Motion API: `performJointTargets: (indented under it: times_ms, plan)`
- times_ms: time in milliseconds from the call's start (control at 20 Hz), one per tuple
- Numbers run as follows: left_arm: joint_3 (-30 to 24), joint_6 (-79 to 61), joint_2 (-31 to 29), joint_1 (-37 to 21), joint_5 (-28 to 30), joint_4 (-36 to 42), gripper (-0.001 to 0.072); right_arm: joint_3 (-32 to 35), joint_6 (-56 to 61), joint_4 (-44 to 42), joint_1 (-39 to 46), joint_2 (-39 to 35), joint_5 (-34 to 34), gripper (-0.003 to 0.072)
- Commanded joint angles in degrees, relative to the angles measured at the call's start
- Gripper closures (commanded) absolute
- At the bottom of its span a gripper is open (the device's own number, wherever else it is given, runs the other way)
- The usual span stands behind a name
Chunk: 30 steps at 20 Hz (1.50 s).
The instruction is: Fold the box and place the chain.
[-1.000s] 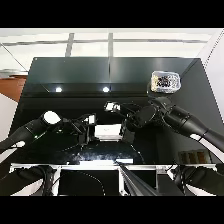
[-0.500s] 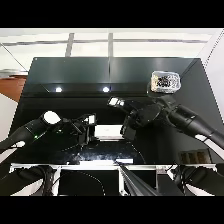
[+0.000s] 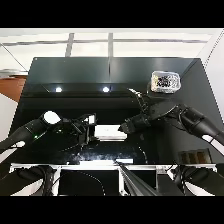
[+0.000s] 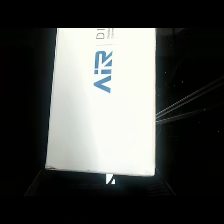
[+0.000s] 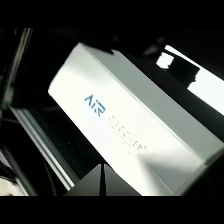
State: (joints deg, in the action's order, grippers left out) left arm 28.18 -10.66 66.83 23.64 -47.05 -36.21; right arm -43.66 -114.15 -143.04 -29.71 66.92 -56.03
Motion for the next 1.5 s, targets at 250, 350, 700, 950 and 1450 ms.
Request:
performJointTargets:
  times_ms: [250, 350, 700, 950, 1450]
  plan:
    - [0.0, 0.0, 0.0, 0.0, 0.0, 0.0, 0.0227, 2.4, 1.0, -9.9, -3.7, 8.4, 5.3, 0.0662]
    - [0.0, 0.0, 0.0, 0.0, 0.0, 0.0, 0.0227, 2.4, 1.0, -8.9, -3.7, 9.0, 6.7, 0.0662]
    - [0.0, 0.0, 0.0, 0.0, 0.0, 0.0, 0.0227, 2.4, 1.3, -6.7, -3.7, 8.9, 7.3, 0.0662]
    - [0.0, 0.0, 0.0, 0.0, 0.0, 0.0, 0.0226, -0.3, 1.2, -7.1, -1.4, 5.7, 2.2, 0.0661]
    - [0.1, 14.1, -14.2, -3.3, -6.0, -7.7, -0.0004, -5.5, 1.2, -5.2, 15.2, -9.6, -1.4, 0.0661]
